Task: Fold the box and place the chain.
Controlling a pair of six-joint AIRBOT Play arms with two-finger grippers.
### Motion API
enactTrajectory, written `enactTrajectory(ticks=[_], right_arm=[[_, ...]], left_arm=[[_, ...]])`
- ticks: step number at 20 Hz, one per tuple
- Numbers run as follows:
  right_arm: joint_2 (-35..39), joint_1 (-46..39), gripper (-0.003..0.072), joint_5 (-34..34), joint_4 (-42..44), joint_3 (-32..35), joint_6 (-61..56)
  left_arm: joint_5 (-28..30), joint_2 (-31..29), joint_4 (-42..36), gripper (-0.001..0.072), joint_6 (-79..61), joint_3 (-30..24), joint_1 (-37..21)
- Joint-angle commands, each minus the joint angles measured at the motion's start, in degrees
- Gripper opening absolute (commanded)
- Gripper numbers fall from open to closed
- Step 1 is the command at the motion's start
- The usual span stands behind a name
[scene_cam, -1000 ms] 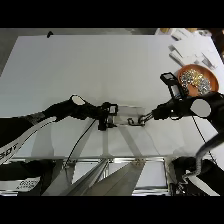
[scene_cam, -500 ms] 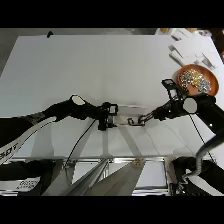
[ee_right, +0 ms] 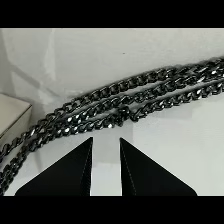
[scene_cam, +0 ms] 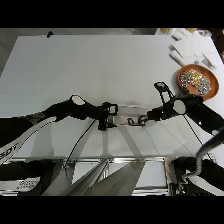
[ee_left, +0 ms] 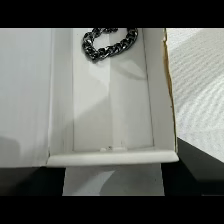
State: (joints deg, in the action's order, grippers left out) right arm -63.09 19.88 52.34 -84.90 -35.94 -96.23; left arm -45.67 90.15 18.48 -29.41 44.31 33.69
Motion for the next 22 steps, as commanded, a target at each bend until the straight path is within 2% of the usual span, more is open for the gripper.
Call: enactTrajectory(ticks=[1, 9, 11, 14, 18, 22], right_arm=[[-0.7, 0.2, 0.0169, -1.0, -0.9, 0.0, -1.5], [-5.9, 0.2, 0.0167, -2.4, -0.9, 0.0, -1.5], [-6.1, 0.2, 0.0034, -3.2, -1.1, 0.0, -1.4], [-5.7, 0.2, 0.0018, -2.8, -1.9, 0.0, -1.4], [0.2, 0.2, 0.0018, 0.4, -2.3, 0.0, -1.2], [12.5, 0.2, 0.0018, 6.9, -1.9, 0.0, -0.5]], left_arm=[[0.0, 0.0, 0.0, 0.0252, 0.0, 0.0, 0.0], [0.0, 0.0, 0.0, 0.0252, 0.0, 0.0, 0.0], [0.0, 0.0, 0.0, 0.0252, 0.0, 0.0, 0.0], [0.0, 0.0, 0.0, 0.0252, 0.0, 0.0, 0.0], [0.0, 0.0, 0.0, 0.0252, 0.0, 0.0, 0.0], [0.0, 0.0, 0.0, 0.0252, 0.0, 0.0, 0.0]])
